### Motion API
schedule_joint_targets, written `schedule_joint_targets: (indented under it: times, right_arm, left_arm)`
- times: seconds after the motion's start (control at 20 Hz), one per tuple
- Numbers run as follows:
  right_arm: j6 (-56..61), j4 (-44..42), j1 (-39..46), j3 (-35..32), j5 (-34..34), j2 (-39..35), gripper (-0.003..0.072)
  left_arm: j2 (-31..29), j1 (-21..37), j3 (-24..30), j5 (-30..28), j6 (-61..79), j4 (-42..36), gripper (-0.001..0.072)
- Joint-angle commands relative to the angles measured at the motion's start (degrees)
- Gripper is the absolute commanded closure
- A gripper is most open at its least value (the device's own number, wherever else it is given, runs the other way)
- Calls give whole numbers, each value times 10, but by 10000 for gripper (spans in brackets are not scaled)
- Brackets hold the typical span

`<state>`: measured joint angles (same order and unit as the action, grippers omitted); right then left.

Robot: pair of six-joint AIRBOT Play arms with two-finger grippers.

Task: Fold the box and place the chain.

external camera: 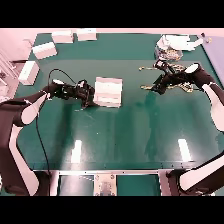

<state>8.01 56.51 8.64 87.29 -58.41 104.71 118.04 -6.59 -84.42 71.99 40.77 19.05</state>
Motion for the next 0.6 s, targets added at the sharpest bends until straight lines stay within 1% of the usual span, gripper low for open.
schedule_joint_targets:
  times: [0.0,0.1,0.25,0.55]
  right_arm:
    - [-57,-10,12,58,-48,40,218]
    - [-65,-10,18,84,-63,59,218]
    - [-73,-8,24,104,-83,77,218]
    - [-114,-8,26,111,-92,94,219]
  left_arm:
    - [0,0,0,0,0,0,241]
    - [0,0,0,0,0,0,241]
    - [0,0,0,0,0,0,241]
    - [0,0,0,0,0,0,241]
